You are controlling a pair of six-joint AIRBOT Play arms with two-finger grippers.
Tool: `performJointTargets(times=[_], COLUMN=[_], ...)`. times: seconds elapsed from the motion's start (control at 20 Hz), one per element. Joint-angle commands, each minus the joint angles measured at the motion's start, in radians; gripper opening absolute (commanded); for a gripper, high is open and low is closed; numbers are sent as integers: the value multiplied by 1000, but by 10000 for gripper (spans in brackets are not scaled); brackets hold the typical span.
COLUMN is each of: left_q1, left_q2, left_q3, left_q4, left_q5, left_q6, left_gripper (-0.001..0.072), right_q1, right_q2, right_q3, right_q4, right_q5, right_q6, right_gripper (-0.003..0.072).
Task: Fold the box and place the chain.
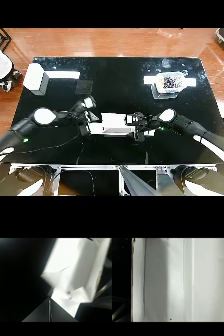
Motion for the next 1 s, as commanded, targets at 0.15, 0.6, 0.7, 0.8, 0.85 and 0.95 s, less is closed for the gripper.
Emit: performJointTargets(times=[0.15, 0.6, 0.7, 0.8, 0.85, 0.95], left_q1=[345, 465, 438, 393, 366, 311], left_q2=[119, -161, -241, -301, -317, -335], left_q3=[-4, -62, -61, -61, -61, -61], left_q4=[109, -47, -114, -166, -172, -174], left_q5=[-275, -385, -385, -365, -341, -294], left_q6=[-715, -802, -725, -701, -701, -703], left_gripper=[23, 23, 22, 21, 21, 21], right_q1=[0, 0, 0, 0, 0, 0], right_q2=[0, 0, 0, 0, 0, 0], right_q3=[0, 0, 0, 0, 0, 0], right_q4=[0, 0, 0, 0, 0, 0], right_q5=[1, 1, 1, 1, 1, 1], right_q6=[-1, -1, -1, -1, -1, -1], right_gripper=[236, 237, 237, 237, 237, 237])
